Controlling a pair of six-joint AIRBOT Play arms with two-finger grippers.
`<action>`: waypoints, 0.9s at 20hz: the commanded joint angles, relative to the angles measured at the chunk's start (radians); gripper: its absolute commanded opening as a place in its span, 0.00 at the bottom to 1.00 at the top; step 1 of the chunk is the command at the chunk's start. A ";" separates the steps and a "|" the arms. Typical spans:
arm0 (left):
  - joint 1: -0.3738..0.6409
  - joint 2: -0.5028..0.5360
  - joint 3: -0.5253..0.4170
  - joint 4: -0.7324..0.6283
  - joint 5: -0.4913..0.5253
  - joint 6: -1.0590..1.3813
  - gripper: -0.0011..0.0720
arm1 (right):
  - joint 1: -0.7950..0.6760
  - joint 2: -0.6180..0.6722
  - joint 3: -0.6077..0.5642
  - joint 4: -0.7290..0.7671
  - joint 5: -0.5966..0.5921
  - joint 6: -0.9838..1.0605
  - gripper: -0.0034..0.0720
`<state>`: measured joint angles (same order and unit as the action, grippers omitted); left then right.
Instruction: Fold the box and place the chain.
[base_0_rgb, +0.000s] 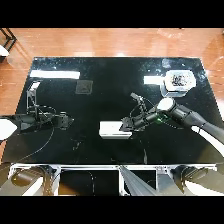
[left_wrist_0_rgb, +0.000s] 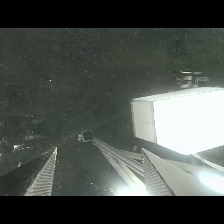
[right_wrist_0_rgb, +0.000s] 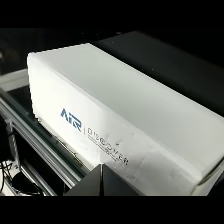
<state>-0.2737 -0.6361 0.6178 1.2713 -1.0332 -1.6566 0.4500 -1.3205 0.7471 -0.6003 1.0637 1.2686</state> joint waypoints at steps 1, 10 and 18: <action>0.000 0.000 0.000 -0.001 0.000 0.000 0.86 | 0.001 -0.006 -0.001 0.000 -0.011 0.000 0.07; 0.000 -0.037 0.001 -0.044 0.012 0.058 0.86 | -0.074 0.162 0.038 0.160 0.116 -0.108 0.07; -0.122 -0.435 0.206 -0.411 0.033 0.925 0.89 | -0.513 0.362 0.039 -0.135 0.305 -0.101 0.07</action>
<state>-0.3298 -0.9459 0.7380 0.9527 -1.0092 -1.0798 0.0807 -1.0103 0.7845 -0.6247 1.2774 1.1675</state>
